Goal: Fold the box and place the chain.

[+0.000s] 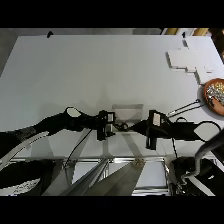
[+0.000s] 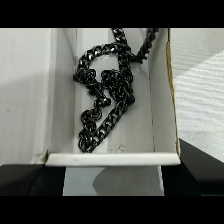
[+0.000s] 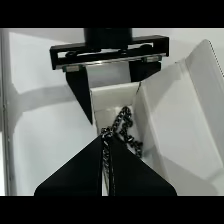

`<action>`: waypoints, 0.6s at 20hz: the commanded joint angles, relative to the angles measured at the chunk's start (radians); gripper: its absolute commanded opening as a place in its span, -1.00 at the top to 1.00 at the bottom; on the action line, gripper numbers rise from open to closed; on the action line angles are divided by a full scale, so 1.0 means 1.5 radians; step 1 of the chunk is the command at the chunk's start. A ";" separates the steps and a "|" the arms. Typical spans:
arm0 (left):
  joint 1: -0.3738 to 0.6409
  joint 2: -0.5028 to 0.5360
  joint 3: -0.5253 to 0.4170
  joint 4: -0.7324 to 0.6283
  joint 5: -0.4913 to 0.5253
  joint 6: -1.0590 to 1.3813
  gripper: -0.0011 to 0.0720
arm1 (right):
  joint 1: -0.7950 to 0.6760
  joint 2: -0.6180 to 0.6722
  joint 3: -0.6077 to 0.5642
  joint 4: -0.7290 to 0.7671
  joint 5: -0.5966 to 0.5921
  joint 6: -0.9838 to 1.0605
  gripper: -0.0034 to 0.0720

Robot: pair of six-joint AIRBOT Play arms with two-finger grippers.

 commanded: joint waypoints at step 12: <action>0.000 0.000 0.000 0.000 0.000 0.000 0.28 | -0.111 -0.048 0.045 -0.240 0.100 0.085 0.49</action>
